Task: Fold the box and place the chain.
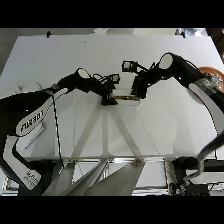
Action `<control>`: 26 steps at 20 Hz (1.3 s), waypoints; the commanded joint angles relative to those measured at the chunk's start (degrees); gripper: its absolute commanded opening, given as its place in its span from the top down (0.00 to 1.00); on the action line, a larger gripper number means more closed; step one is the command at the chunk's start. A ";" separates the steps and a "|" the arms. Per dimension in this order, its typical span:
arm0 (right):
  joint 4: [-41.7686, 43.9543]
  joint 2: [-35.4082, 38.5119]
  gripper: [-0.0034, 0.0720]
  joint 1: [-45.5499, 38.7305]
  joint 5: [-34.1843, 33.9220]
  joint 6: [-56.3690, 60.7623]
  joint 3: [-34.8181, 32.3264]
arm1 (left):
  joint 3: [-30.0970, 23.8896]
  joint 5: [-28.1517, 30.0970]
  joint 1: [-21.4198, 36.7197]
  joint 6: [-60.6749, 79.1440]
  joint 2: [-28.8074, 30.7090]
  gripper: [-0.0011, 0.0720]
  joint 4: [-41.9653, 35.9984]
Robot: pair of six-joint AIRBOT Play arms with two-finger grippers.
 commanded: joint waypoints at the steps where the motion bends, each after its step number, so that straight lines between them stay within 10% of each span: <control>1: -0.52 -0.04 0.57 0.92 0.72 0.66 -0.94 | 0.07 0.02 0.02 0.04 0.00 0.41 0.02; 20: -0.70 6.97 0.32 1.14 -0.96 6.25 -2.25 | 0.07 0.02 0.00 0.02 -0.02 0.41 0.02; 24: 3.43 7.85 0.54 1.11 -1.07 21.68 -2.27 | 0.07 0.02 0.00 0.04 -0.02 0.41 0.02; 26: 6.73 7.50 0.95 0.87 -1.07 25.77 -2.27 | 0.07 0.02 0.00 0.04 0.00 0.41 0.02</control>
